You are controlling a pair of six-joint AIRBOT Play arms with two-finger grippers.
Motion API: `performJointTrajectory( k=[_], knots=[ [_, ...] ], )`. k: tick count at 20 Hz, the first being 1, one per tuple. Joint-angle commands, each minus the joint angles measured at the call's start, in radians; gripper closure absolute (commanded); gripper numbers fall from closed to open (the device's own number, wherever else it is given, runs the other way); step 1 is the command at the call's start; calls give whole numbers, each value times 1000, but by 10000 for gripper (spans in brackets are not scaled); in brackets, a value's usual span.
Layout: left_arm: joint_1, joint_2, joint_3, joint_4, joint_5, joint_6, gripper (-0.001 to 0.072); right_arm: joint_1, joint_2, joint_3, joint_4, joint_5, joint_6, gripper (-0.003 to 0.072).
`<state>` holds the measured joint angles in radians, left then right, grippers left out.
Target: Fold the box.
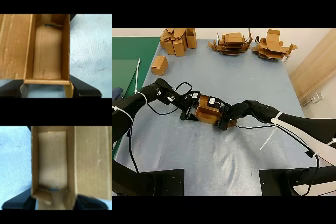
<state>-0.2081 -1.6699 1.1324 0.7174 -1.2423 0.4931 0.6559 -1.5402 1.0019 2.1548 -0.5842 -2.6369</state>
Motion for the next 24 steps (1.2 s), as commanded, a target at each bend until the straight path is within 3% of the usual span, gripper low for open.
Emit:
performJointTrajectory(
  k=[1, 3, 9, 11, 17, 24],
  knots=[
    [-8, 0, 0, 0, 3, -75, 365, 0, 0, 0, -5, 7, -1, 10],
    [-14, 0, 0, 1, 2, -101, 365, 0, 5, 0, -12, 6, 0, -29],
    [-16, 0, 1, 2, 5, -224, 368, -29, 40, 0, -79, -59, 74, -32],
    [-16, 0, 2, 9, 9, -252, 600, -64, 52, 0, -95, -93, 109, -34],
    [-16, 0, 2, 10, 23, -304, 598, -152, 80, 0, -109, -166, 151, -34],
    [-21, 23, 1, 12, 80, -317, 589, -160, 98, 0, -223, -157, 242, -34]
  ],
)
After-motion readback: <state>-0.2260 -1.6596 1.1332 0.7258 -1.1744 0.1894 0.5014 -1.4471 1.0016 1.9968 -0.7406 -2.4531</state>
